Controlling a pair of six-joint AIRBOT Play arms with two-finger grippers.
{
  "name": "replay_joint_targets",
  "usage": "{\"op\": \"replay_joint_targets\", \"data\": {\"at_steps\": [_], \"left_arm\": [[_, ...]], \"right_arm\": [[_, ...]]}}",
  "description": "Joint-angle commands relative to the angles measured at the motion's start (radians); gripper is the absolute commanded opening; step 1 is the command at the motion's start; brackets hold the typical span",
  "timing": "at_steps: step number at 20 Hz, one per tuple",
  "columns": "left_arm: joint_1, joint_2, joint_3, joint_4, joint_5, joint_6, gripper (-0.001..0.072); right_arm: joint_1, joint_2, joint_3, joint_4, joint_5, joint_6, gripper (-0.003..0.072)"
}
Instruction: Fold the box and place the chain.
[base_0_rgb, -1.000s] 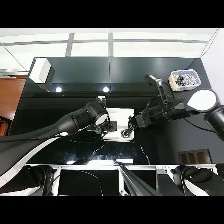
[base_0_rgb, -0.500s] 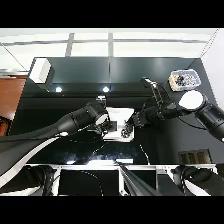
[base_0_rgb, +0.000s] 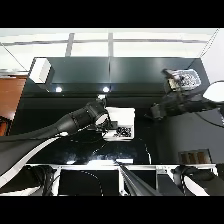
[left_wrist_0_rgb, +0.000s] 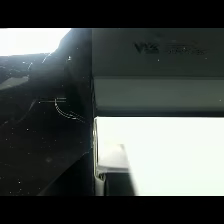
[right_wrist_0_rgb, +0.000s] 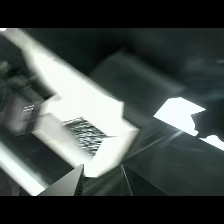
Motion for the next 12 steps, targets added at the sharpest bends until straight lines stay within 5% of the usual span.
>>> {"op": "replay_joint_targets", "data": {"at_steps": [1, 8, 10, 12], "left_arm": [[0.0, 0.0, 0.001, -0.005, -0.001, -0.005, 0.0028], [0.017, 0.0, 0.001, -0.004, 0.006, -0.018, 0.0051], [0.026, 0.0, 0.003, -0.004, 0.002, -0.043, 0.0448], [0.032, 0.001, 0.018, 0.0, -0.03, -0.044, 0.0638]], "right_arm": [[-0.176, 0.057, 0.008, -0.118, 0.004, -0.005, 0.0295], [-0.241, 0.056, -0.005, -0.102, -0.143, -0.004, 0.0295], [-0.241, 0.056, -0.005, -0.102, -0.134, -0.004, 0.0295], [-0.241, 0.056, -0.005, -0.102, -0.121, -0.004, 0.0295]]}}
